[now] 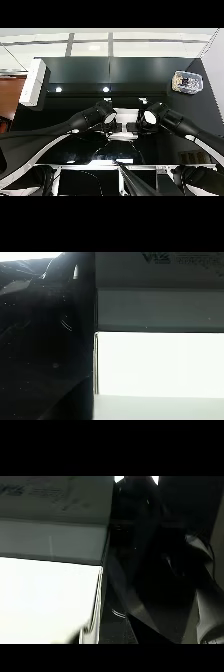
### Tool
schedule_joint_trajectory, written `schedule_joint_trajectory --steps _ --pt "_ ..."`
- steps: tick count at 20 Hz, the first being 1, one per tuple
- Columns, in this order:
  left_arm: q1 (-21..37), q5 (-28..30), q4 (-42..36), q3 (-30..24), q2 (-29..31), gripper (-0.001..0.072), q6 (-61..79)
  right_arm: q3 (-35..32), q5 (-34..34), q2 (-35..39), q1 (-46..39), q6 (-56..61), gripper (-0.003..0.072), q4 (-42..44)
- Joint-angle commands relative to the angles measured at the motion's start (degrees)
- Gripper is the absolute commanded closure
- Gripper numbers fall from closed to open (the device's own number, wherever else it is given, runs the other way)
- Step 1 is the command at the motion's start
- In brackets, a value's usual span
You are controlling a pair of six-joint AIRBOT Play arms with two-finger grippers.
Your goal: Fold the box and place the chain.
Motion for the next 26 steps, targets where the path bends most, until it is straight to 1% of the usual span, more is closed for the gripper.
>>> schedule_joint_trajectory --steps 1,3,4,6,7,8,9,12,16,17,18,19,21,22,23,24,25,26 --pt "0.0 -0.1 0.0 0.1 0.0 0.0679 0.0 0.6 1.0 -1.7 0.1 1.0 0.0368 -0.3" --pt "0.0 -0.1 0.0 0.1 0.0 0.0679 0.0 1.0 1.0 -2.0 0.1 1.2 0.0369 -0.3" --pt "0.0 -0.1 0.0 0.1 0.0 0.0679 0.0 1.2 0.8 -2.0 0.1 1.2 0.0419 -0.3" --pt "0.0 0.0 0.0 0.1 0.0 0.0679 0.0 1.4 0.6 -2.0 0.1 1.2 0.0456 -0.4" --pt "0.0 0.0 0.1 0.1 0.0 0.0679 0.0 1.4 0.5 -2.0 0.1 1.2 0.0503 -0.4" --pt "0.0 0.0 0.0 0.1 0.0 0.0679 0.0 1.4 0.4 -2.0 0.1 1.2 0.0508 -0.4" --pt "0.0 -0.1 0.0 0.1 0.0 0.0679 0.0 1.4 0.2 -2.0 0.1 1.2 0.0593 -0.4" --pt "0.0 -0.1 0.0 0.1 0.0 0.0679 0.0 1.4 -1.1 -2.1 0.1 1.1 0.0677 -0.3" --pt "0.0 0.0 0.0 0.1 0.0 0.0679 0.0 1.4 -0.9 -2.1 0.1 0.9 0.0676 -0.2" --pt "0.0 -0.1 0.0 0.1 0.0 0.0679 0.0 1.4 -0.9 -2.1 0.1 0.9 0.0656 -0.2" --pt "0.0 0.0 0.0 0.1 0.0 0.0679 0.0 1.4 -0.9 -2.1 0.1 1.0 0.0528 0.0" --pt "0.0 -0.1 0.0 0.1 0.0 0.0679 0.0 1.4 -0.9 -2.1 0.1 1.0 0.0469 0.0" --pt "0.0 0.0 0.0 0.1 0.0 0.0679 0.0 1.4 -0.9 -2.1 0.1 1.0 0.0472 0.0" --pt "0.0 0.0 0.0 0.1 0.0 0.0679 0.0 1.4 -0.9 -2.1 0.1 1.1 0.049 0.0" --pt "0.0 0.0 0.0 0.1 0.0 0.0679 0.0 1.4 -0.9 -2.1 0.1 1.2 0.0578 0.0" --pt "0.0 0.0 0.0 0.1 0.0 0.0679 0.0 1.4 -1.0 -2.1 0.1 1.2 0.0613 0.0" --pt "0.0 0.0 0.0 0.1 0.0 0.0679 0.0 1.4 -1.0 -2.1 0.1 1.2 0.0676 0.1" --pt "0.0 -0.1 0.0 0.1 0.0 0.0679 0.0 1.4 -1.0 -2.1 0.1 1.2 0.0677 0.3"
